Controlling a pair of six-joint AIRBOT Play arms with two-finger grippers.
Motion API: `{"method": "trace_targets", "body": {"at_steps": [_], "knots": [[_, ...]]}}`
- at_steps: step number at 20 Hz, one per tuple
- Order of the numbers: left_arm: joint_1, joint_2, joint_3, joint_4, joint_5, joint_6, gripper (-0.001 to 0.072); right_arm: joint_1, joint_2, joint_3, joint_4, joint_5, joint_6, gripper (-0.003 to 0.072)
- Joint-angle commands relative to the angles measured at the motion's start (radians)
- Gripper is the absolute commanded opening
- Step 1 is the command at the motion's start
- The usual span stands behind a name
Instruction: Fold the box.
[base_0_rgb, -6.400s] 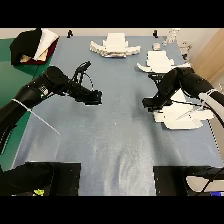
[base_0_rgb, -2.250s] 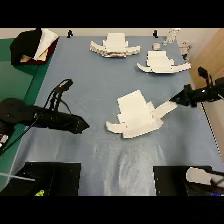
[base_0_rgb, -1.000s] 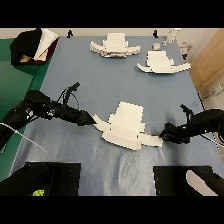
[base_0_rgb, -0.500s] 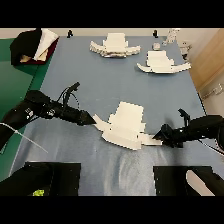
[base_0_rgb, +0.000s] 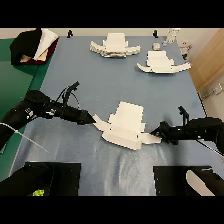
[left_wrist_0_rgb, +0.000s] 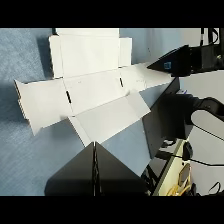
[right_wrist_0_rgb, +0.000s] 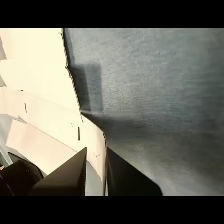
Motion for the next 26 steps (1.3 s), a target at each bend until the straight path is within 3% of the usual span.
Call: {"method": "trace_targets", "body": {"at_steps": [1, 5, 6, 7, 8, 12, 13, 14, 15, 21, 26], "knots": [[-0.001, 0.0, 0.001, -0.002, 0.017, -0.019, 0.0013, 0.042, 0.001, -0.002, 0.014, 0.017, -0.014, 0.0169], [-0.001, 0.0, 0.001, -0.003, 0.029, -0.018, 0.0013, 0.157, 0.001, -0.001, 0.012, 0.102, 0.032, 0.0169], [-0.001, 0.0, 0.001, -0.003, 0.028, -0.018, 0.0013, 0.167, 0.001, -0.001, 0.011, 0.102, 0.031, 0.0145], [-0.001, 0.0, 0.001, -0.003, 0.029, -0.018, 0.0013, 0.167, 0.001, -0.001, 0.009, 0.102, 0.024, 0.0044], [-0.001, 0.0, 0.001, -0.003, 0.033, -0.018, 0.0013, 0.167, 0.001, -0.001, 0.008, 0.106, -0.01, 0.0002], [0.045, -0.027, 0.04, 0.0, 0.074, -0.045, 0.0015, 0.167, 0.004, 0.021, 0.016, 0.1, -0.186, 0.0001], [0.071, -0.051, 0.071, -0.001, 0.045, -0.045, 0.0122, 0.175, 0.008, 0.026, 0.018, 0.096, -0.233, 0.0001], [0.098, -0.077, 0.105, 0.0, 0.004, -0.062, 0.0396, 0.194, 0.018, 0.026, 0.018, 0.098, -0.267, 0.0001], [0.117, -0.105, 0.132, -0.001, -0.032, -0.068, 0.044, 0.221, 0.028, 0.025, 0.016, 0.1, -0.292, 0.0001], [0.13, -0.272, 0.161, 0.0, -0.053, 0.007, 0.044, 0.408, 0.04, 0.026, 0.016, 0.273, -0.292, 0.0001], [0.112, -0.412, 0.161, -0.069, -0.067, 0.161, 0.044, 0.445, 0.039, 0.033, 0.017, 0.287, -0.282, 0.0001]]}}
